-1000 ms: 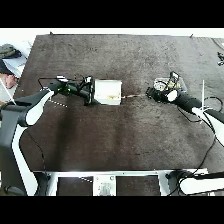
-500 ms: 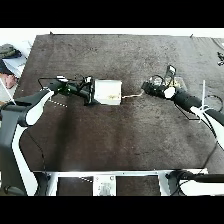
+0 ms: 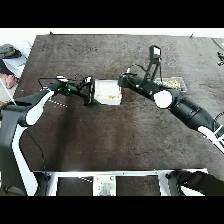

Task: Fold the box and place the chain.

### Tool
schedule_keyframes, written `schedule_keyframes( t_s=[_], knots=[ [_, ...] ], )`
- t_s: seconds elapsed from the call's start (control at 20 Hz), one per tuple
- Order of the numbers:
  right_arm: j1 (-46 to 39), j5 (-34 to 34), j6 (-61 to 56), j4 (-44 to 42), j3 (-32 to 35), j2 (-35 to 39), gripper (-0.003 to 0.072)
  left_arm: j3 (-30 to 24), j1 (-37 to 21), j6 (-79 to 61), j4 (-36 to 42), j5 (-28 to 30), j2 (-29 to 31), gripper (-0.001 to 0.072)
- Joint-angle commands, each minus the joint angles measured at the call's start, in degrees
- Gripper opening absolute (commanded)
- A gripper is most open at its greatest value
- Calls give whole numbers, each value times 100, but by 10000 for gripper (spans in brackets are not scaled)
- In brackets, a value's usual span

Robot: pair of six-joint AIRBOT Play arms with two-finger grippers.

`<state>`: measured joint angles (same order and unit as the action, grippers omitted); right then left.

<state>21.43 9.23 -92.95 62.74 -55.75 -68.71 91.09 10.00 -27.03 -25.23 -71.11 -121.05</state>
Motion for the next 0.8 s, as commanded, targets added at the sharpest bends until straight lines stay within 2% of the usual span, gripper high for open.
schedule_keyframes(
  t_s=[0.0, 0.55, 0.6, 0.65, 0.7, 0.75],
  knots=[
    [555, -551, 13, -149, -90, -127, -8, -2, -4, 0, -2, 0, -2, 278],
    [664, -780, -330, -146, -334, -1261, -4, -2, -4, 0, -2, 0, -2, 278],
    [634, -721, -326, -122, -332, -1305, 141, -2, -4, 0, -2, 0, 0, 278],
    [577, -608, -319, 7, -332, -1309, 390, -2, -4, 0, -2, 0, -2, 278],
    [481, -431, -310, 157, -332, -1292, 449, -2, -7, 0, -2, 2, -2, 278],
    [315, -111, -310, 273, -326, -1252, 449, -2, -4, 0, -2, 0, 0, 278]
  ],
)
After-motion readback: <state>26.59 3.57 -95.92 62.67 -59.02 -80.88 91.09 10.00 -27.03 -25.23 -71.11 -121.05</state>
